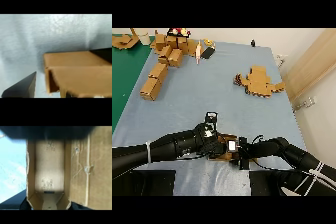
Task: Fold the box.
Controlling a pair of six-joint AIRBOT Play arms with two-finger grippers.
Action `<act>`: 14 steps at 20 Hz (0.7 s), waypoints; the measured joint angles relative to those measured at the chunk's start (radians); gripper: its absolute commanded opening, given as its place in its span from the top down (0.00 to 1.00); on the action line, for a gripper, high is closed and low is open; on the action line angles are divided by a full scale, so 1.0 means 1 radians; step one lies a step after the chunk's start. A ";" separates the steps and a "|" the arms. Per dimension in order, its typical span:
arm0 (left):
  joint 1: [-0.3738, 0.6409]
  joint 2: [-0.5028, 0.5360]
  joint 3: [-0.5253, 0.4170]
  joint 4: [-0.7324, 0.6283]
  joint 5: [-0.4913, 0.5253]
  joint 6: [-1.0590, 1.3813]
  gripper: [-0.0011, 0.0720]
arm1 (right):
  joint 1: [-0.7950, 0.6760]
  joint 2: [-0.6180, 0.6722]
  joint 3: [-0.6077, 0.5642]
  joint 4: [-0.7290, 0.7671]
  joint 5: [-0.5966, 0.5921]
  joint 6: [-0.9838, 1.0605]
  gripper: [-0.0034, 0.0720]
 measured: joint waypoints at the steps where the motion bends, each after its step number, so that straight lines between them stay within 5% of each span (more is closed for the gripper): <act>1: 0.000 0.012 0.000 0.008 -0.019 0.000 0.42 | 0.000 0.000 0.000 0.000 0.000 0.000 0.27; 4: 0.000 0.048 0.000 0.016 -0.060 0.005 0.42 | 0.000 0.000 0.000 0.000 0.000 0.000 0.27; 7: 0.001 0.097 0.000 0.028 -0.096 0.009 0.53 | 0.000 0.000 0.000 0.000 0.000 0.000 0.27; 8: 0.001 0.116 0.000 0.037 -0.114 0.011 0.65 | 0.000 0.000 0.000 0.000 0.000 0.000 0.27; 9: 0.002 0.134 -0.002 0.048 -0.132 0.011 0.90 | 0.000 0.000 0.000 0.000 0.000 0.000 0.27; 10: 0.002 0.153 -0.007 0.063 -0.153 0.013 0.97 | 0.000 0.000 0.000 0.000 0.000 0.000 0.27; 14: 0.034 0.258 -0.101 0.093 -0.166 0.078 0.97 | 0.000 0.000 0.000 0.000 0.000 0.000 0.27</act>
